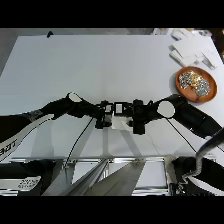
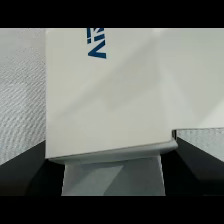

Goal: Fold the box and place the chain.

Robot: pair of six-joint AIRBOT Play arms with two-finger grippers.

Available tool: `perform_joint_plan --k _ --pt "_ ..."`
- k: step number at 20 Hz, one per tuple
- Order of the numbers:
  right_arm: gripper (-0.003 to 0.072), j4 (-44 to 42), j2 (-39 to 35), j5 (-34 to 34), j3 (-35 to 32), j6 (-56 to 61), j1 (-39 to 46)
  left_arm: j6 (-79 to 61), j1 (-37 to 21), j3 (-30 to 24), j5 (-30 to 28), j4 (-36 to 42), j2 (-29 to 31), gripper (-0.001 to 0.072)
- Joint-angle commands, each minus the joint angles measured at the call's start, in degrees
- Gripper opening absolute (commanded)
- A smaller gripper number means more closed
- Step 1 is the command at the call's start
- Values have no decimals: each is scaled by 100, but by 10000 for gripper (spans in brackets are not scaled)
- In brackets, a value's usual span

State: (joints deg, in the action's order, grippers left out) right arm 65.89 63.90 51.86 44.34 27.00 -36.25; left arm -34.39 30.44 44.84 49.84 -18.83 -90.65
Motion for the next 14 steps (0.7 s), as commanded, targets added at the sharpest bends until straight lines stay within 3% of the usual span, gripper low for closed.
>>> perform_joint_plan --k 1,5,14 --pt "265 96 4 -111 -2 15 -4 -9 2 4 11 -2 2 195" --pt "255 -494 2 356 -2 13 -120 -9 2 2 11 -2 2 195" --pt "338 -632 9 413 0 164 66 -9 2 2 11 -2 2 195"
